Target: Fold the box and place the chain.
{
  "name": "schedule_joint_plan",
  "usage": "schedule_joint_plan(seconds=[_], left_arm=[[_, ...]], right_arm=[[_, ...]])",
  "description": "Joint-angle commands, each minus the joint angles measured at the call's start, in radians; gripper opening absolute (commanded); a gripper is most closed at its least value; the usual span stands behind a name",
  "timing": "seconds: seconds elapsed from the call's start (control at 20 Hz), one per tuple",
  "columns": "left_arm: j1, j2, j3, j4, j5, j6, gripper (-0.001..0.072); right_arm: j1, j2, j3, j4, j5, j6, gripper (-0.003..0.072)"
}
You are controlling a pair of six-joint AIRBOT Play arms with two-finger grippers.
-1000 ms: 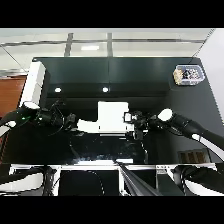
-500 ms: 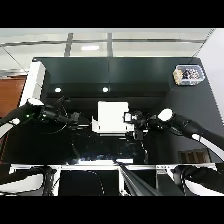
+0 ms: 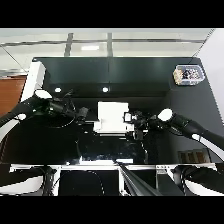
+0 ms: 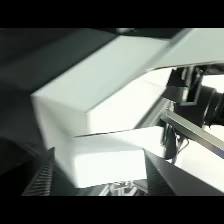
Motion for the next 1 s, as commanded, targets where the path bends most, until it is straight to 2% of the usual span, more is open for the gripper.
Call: schedule_joint_plan(seconds=[0.0, 0.15, 0.4, 0.6, 0.65, 0.7, 0.95], left_arm=[[-0.079, 0.000, 0.039, 0.046, 0.020, -0.090, 0.0598], [-0.115, 0.000, 0.063, 0.145, 0.034, -0.168, 0.0598], [-0.146, 0.000, 0.100, 0.216, 0.040, -0.253, 0.0596], [-0.189, 0.002, 0.145, 0.325, 0.071, -0.376, 0.0595], [-0.201, 0.002, 0.154, 0.325, 0.083, -0.384, 0.0546], [-0.213, 0.002, 0.164, 0.326, 0.086, -0.386, 0.0461], [-0.261, 0.002, 0.172, 0.388, 0.085, -0.477, 0.0444]], right_arm=[[0.001, 0.000, 0.001, 0.001, 0.000, 0.000, 0.0225], [0.001, 0.000, 0.001, 0.000, 0.000, 0.000, 0.0225], [0.001, 0.000, 0.001, 0.000, 0.000, 0.000, 0.0225], [0.001, 0.000, 0.001, 0.001, 0.000, 0.000, 0.0225], [0.001, 0.000, 0.001, 0.001, 0.000, 0.000, 0.0225], [0.001, 0.000, 0.001, 0.001, 0.000, 0.000, 0.0225], [0.001, 0.000, 0.001, 0.001, 0.000, 0.000, 0.0225]])
